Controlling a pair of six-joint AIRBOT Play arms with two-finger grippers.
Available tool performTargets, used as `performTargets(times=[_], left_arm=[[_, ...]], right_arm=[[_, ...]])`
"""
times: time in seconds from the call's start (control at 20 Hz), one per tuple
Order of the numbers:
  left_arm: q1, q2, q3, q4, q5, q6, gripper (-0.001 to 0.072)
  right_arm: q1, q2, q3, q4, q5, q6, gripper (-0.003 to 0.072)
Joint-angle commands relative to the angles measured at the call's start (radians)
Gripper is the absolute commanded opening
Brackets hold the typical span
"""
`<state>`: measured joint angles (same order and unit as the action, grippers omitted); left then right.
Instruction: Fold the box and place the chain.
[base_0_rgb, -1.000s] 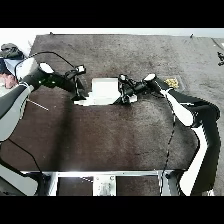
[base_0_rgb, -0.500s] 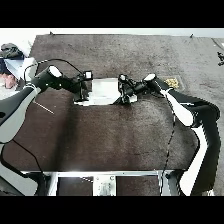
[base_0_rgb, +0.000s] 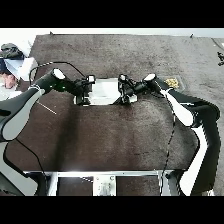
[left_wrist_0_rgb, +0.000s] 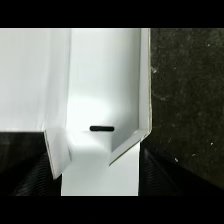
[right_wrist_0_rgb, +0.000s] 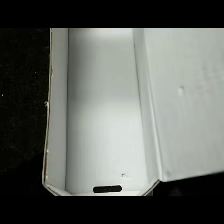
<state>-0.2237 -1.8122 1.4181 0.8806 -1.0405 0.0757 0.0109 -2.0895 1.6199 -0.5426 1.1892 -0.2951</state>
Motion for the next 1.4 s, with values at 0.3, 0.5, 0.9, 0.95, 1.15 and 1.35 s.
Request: performTargets(times=[0.3, 0.5, 0.9, 0.95, 1.15, 1.35], left_arm=[[-0.001, -0.002, 0.000, -0.006, 0.004, -0.046, 0.0345], [-0.010, -0.004, 0.000, -0.009, -0.012, -0.049, 0.0341], [-0.017, -0.014, 0.000, -0.108, -0.011, 0.013, 0.0151], [-0.017, -0.014, 0.000, -0.118, 0.000, 0.024, 0.0150], [-0.017, -0.020, 0.000, -0.144, -0.015, 0.039, 0.0114], [-0.017, -0.050, 0.000, -0.232, -0.048, 0.099, 0.0249]], right_arm=[[0.000, -0.001, 0.000, 0.000, 0.000, 0.000, 0.0338], [0.000, -0.001, 0.000, 0.000, 0.000, 0.000, 0.0338], [0.000, -0.001, 0.000, 0.000, 0.000, 0.000, 0.0338], [0.000, -0.001, 0.000, 0.000, 0.000, 0.000, 0.0338], [0.000, -0.001, 0.000, 0.000, 0.000, 0.000, 0.0338], [0.000, -0.001, 0.000, 0.000, 0.000, 0.000, 0.0338]])
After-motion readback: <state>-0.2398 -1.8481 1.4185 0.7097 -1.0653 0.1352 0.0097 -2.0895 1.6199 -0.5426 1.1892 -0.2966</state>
